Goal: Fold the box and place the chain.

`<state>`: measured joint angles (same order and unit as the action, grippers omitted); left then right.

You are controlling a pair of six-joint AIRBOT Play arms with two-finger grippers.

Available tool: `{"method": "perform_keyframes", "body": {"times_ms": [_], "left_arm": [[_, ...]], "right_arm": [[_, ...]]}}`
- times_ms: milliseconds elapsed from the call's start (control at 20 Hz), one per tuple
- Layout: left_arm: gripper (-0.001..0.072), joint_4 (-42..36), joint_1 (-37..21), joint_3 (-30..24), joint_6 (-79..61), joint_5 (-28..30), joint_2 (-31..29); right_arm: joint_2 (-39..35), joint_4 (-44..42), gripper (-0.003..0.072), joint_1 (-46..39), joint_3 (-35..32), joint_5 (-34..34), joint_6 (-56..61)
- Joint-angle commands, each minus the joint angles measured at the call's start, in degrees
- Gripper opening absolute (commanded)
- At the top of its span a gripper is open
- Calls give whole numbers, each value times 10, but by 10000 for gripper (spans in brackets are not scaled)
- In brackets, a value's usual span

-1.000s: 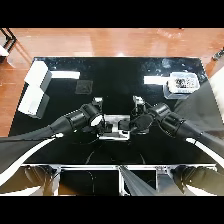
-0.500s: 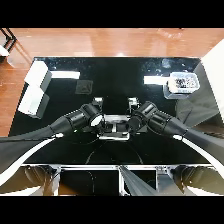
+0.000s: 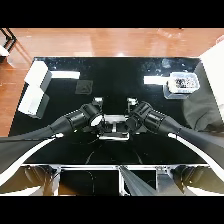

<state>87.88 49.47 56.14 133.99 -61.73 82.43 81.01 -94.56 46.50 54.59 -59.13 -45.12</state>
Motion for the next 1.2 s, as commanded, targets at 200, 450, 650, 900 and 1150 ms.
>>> {"method": "perform_keyframes", "body": {"times_ms": [200, 450, 650, 900, 1150], "left_arm": [[24, 0, 0, 0, 0, 0, 0], [24, 0, 0, 0, 0, 2, 0], [24, 0, 0, 0, 0, 1, 0], [24, 0, 0, 0, 0, 1, 0], [24, -1, 0, 0, 0, 2, 0]], "right_arm": [[9, 1, 227, 0, 1, 15, 8], [12, 1, 146, 0, 1, 16, 8], [12, 1, 23, 2, 1, 17, 9], [12, 1, 23, 2, 1, 13, 12], [9, 16, 371, 2, 16, -15, 5]]}}
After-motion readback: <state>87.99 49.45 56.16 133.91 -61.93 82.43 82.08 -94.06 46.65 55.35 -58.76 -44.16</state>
